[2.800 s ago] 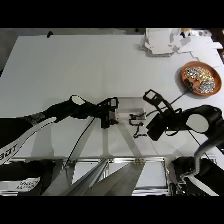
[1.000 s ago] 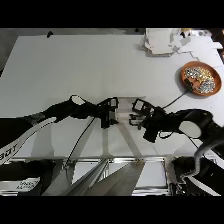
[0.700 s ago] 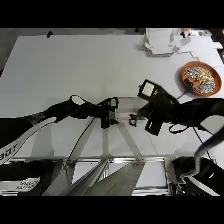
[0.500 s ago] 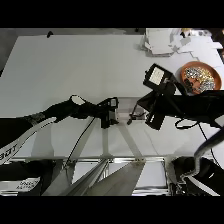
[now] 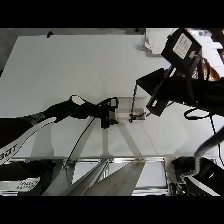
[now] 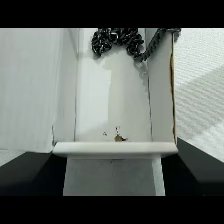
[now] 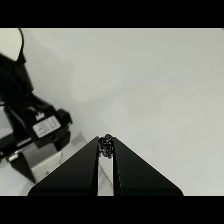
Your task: Fold the box and place the chain.
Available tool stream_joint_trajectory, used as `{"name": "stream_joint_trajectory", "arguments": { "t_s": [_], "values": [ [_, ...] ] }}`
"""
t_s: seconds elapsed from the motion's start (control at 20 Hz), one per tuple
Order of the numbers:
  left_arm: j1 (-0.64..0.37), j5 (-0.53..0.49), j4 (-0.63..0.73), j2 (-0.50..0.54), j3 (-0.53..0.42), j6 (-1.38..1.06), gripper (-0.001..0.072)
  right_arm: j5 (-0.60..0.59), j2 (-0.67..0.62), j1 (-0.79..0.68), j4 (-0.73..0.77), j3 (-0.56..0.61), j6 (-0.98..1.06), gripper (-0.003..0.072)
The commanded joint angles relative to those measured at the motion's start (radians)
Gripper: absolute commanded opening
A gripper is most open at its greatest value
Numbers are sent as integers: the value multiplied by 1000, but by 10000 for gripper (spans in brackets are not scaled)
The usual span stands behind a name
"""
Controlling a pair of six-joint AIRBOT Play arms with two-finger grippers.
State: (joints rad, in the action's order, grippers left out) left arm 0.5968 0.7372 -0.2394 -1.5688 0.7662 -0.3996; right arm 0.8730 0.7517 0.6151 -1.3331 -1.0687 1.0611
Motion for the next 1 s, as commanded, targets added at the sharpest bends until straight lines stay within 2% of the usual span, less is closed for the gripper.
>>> {"name": "stream_joint_trajectory", "arguments": {
  "t_s": [0.0,0.2,0.3,0.4,0.65,0.75,0.95],
  "values": [
    [-1,0,0,0,0,0,136,-45,0,0,-6,-19,12,15],
    [-1,0,0,0,0,0,136,-122,0,0,20,-19,12,15],
    [-1,0,0,0,0,0,136,-115,3,0,61,-19,12,15],
    [-1,0,0,0,0,0,136,-60,16,0,61,-19,17,15],
    [-1,0,0,0,0,0,136,164,116,0,49,-1,39,15],
    [-1,0,0,0,0,0,136,154,126,0,50,40,39,15],
    [-1,0,0,0,0,0,136,50,158,0,86,153,69,15]
  ]
}}
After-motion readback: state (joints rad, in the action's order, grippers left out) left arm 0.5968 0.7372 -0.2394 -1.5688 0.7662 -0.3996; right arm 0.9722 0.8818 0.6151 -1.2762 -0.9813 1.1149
